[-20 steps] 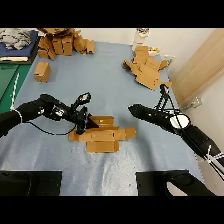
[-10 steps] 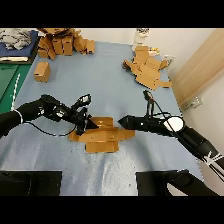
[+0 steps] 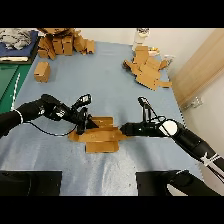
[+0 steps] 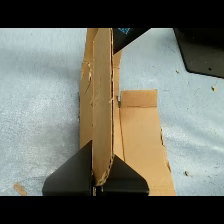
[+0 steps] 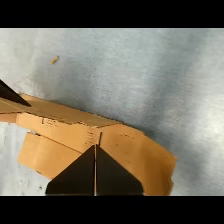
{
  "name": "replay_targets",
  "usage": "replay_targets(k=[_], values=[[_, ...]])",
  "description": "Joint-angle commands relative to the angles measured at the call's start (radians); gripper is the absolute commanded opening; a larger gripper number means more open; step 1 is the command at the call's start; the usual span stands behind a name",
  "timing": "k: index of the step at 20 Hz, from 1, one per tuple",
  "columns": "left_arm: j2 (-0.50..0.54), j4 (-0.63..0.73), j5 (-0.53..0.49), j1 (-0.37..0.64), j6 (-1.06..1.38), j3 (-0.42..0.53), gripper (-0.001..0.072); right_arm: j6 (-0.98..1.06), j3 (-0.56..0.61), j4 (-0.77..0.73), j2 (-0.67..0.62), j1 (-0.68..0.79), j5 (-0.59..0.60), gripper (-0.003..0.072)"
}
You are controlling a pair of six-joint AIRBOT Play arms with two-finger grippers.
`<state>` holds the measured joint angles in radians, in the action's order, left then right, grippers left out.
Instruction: Fold the box.
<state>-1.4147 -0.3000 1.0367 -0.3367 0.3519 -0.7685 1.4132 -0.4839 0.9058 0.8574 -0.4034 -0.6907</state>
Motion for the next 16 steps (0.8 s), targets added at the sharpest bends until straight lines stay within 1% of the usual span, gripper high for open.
replay_targets(k=[1,4,8,12,14,16], values=[[-0.001,-0.051,-0.009,0.0,-0.034,-0.008,0.0014,0.047,0.022,0.056,0.01,-0.002,-0.001,0.0004],[-0.001,-0.057,-0.005,-0.001,-0.039,-0.01,0.0014,0.046,0.037,0.056,0.043,-0.002,0.009,0.0004],[0.0,-0.065,0.004,0.0,-0.057,-0.01,0.0013,0.042,0.04,0.057,0.097,-0.002,0.067,0.0004],[0.0,-0.068,0.029,0.0,-0.065,-0.023,0.0014,0.034,0.04,0.058,0.14,-0.005,0.071,0.0004],[-0.001,-0.068,0.048,0.0,-0.065,-0.033,0.0014,0.034,0.04,0.063,0.141,-0.01,0.071,0.0003],[-0.001,-0.075,0.047,0.0,-0.065,-0.039,0.0014,0.034,0.04,0.068,0.141,-0.01,0.072,0.0004]])
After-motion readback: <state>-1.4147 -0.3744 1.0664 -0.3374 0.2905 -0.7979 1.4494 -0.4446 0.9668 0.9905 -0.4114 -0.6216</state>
